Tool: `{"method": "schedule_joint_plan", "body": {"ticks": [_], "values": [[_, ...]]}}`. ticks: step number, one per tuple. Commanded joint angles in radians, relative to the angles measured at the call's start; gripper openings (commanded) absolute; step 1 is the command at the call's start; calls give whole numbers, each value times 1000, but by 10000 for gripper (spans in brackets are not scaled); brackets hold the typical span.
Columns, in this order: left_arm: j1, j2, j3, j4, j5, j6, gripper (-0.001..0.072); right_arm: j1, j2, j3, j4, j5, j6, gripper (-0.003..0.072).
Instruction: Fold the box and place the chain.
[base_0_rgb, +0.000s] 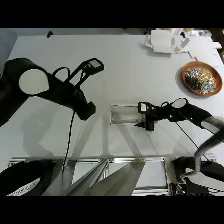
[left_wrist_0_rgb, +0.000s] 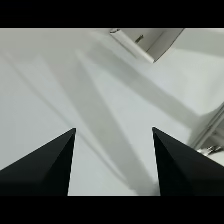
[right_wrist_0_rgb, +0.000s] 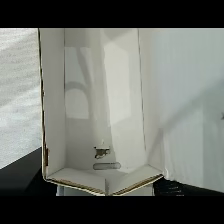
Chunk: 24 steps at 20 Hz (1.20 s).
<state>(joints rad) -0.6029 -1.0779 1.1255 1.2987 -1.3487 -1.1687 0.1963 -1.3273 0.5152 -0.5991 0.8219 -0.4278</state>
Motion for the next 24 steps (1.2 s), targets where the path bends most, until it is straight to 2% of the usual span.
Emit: {"method": "schedule_joint_plan", "body": {"ticks": [1,3,5,8,9,11,15,19,24], "values": [[113,51,-194,-147,138,555,620,0,1,0,0,1,0,278],[168,31,-323,-251,294,822,645,0,1,0,0,1,0,278],[205,-28,-393,-375,393,1088,645,0,1,0,0,1,0,278],[215,-188,-396,-554,407,1352,652,0,1,0,0,1,0,278],[209,-241,-396,-625,413,1424,706,0,1,0,0,1,0,278],[185,-323,-396,-735,430,1558,701,0,1,0,0,1,0,278],[145,-397,-393,-846,481,1697,701,0,1,0,0,1,0,278],[144,-451,-372,-846,481,1692,701,0,1,0,0,1,0,278],[134,-453,-371,-875,480,1692,701,0,1,0,0,1,0,278]]}}
